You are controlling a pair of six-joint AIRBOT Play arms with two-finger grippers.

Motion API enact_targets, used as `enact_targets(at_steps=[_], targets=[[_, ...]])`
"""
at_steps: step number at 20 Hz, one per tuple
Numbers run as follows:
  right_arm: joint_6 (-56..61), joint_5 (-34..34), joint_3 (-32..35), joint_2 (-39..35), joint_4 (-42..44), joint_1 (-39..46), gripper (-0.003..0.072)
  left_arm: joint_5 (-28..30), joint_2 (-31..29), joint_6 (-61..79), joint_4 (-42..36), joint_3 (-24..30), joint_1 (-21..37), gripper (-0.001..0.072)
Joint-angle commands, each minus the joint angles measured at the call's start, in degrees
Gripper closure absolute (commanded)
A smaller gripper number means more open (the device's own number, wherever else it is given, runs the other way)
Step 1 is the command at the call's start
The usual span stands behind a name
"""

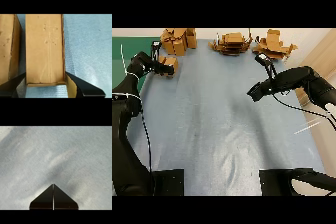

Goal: Fold the box.

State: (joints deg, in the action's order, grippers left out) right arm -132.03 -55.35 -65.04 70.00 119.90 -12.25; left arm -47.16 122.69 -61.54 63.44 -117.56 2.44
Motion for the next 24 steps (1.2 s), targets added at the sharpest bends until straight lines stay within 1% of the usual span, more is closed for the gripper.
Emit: enact_targets(at_steps=[1,4,6,8,9,10,11,13,14,15,16,18,20,22,24], targets=[[0.0,-0.3,0.0,0.0,0.0,0.0,0.0681,0.1,-1.1,0.9,0.9,0.0,0.1,0.0013],[0.0,-0.6,0.0,0.0,0.0,0.0,0.068,1.8,-3.8,1.7,1.7,0.0,0.2,0.0013],[0.0,-0.6,0.0,0.0,0.0,0.0,0.0681,1.5,-6.2,2.0,1.7,0.0,0.2,0.0013],[0.0,-0.6,0.0,0.0,0.0,0.0,0.0681,0.0,-9.9,2.0,1.6,0.0,-0.1,0.0014],[0.1,-0.6,0.0,0.0,0.1,0.0,0.068,-2.2,-12.3,2.0,0.7,0.0,-0.3,0.0014],[0.1,-0.6,0.0,0.0,0.7,0.0,0.068,-6.3,-14.8,2.0,-1.4,0.0,-0.6,0.0014],[0.1,-0.6,0.0,0.0,2.2,0.0,0.068,-12.3,-17.5,2.0,-4.4,0.0,-0.7,0.0014],[0.0,-0.5,0.0,0.1,4.8,0.0,0.068,-26.3,-22.0,1.5,-10.9,0.2,-0.6,0.0014],[0.0,-0.3,0.0,0.2,5.6,0.0,0.068,-33.0,-24.0,1.4,-14.1,1.3,-0.7,0.0013],[0.0,-0.2,0.0,0.4,6.6,0.0,0.068,-38.2,-26.5,0.9,-17.6,3.7,-1.1,0.0013],[0.1,-0.2,0.0,0.7,7.0,0.0,0.068,-39.9,-29.4,0.9,-18.9,7.3,-2.1,0.0014],[0.1,-0.2,0.0,0.8,7.0,0.0,0.068,-39.0,-35.4,0.9,-16.9,15.3,-4.9,0.0013],[0.1,-0.3,0.0,0.8,6.9,0.0,0.0679,-38.1,-41.0,0.8,-15.3,23.2,-7.9,0.0013],[0.0,-1.0,0.0,0.8,6.9,0.0,0.068,-35.1,-47.0,0.5,-15.0,31.2,-10.4,0.0013],[0.0,-1.0,0.0,0.8,6.1,0.0,0.0679,-28.6,-54.2,0.3,-15.2,38.6,-12.7,0.0014]])
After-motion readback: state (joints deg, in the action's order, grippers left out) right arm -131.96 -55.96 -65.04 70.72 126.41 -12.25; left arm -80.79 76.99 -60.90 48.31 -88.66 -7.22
